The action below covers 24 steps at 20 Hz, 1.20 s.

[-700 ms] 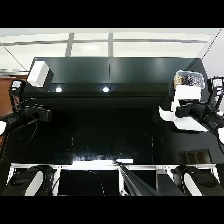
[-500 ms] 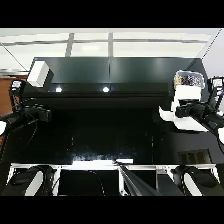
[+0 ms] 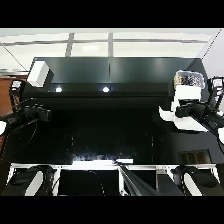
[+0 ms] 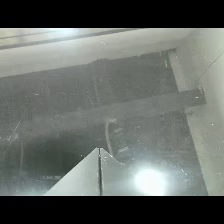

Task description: Fold the box and place the chain.

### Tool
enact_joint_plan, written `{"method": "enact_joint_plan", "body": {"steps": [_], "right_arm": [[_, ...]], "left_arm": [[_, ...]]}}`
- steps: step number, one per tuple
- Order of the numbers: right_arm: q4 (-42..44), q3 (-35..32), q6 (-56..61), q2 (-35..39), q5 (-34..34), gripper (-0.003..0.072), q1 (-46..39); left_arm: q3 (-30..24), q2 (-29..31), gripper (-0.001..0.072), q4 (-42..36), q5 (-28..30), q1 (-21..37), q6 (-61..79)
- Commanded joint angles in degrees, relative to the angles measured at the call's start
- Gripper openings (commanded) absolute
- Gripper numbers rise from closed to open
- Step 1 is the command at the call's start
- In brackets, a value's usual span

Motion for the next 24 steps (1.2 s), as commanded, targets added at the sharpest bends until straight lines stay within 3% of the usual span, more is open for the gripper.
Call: {"method": "enact_joint_plan", "body": {"steps": [1,3,5,7,8,9,10,11,13,18,20,22,24], "right_arm": [[0.11,-0.04,0.02,0.04,0.02,0.0018,0.07],[5.25,-0.04,0.02,0.04,-1.75,0.0018,0.13],[15.58,-0.04,-0.04,0.02,-6.01,0.0018,0.13],[17.99,-0.04,-0.37,-1.11,-14.95,0.002,0.09],[17.79,-0.04,-0.37,-2.25,-19.52,0.0171,-0.15],[17.86,0.02,-0.31,-4.04,-22.99,0.0674,-1.31],[17.75,0.42,-0.37,-6.12,-23.56,0.072,-3.26],[17.44,1.49,-0.37,-8.31,-21.22,0.072,-6.23],[15.08,5.99,2.36,-12.92,-12.68,0.072,-16.57],[-5.46,22.49,19.67,-25.16,15.17,0.072,-51.15],[-5.84,25.33,19.37,-29.83,21.31,0.072,-60.35],[-1.22,26.21,9.9,-34.12,22.45,0.072,-63.14],[7.15,27.78,-8.02,-38.51,25.7,0.072,-61.18]], "left_arm": [[-0.02,0.02,0.003,-2.34,3.91,0.0,0.0],[-0.02,0.02,0.003,-6.21,4.94,0.0,0.02],[-0.02,0.0,0.003,-7.65,7.87,-0.02,0.02],[-0.02,-0.7,0.003,-12.44,14.51,-0.02,0.02],[-0.02,-1.49,0.0034,-14.71,17.53,-0.02,0.02],[0.0,-2.45,0.0191,-16.5,19.69,-0.02,0.02],[0.11,-3.54,0.0655,-17.16,20.0,-0.02,0.02],[0.31,-4.39,0.0713,-17.05,18.73,-0.02,-0.04],[0.35,-4.76,0.0713,-13.86,13.66,-0.02,0.44],[0.33,-4.7,0.0713,-9.29,1.38,-0.02,0.42],[0.31,-4.72,0.0712,-9.31,-0.44,-0.02,0.42],[0.28,-4.79,0.0713,-9.31,-1.05,-0.02,0.42],[0.28,-4.98,0.0713,-9.33,-1.7,-0.02,0.42]]}}
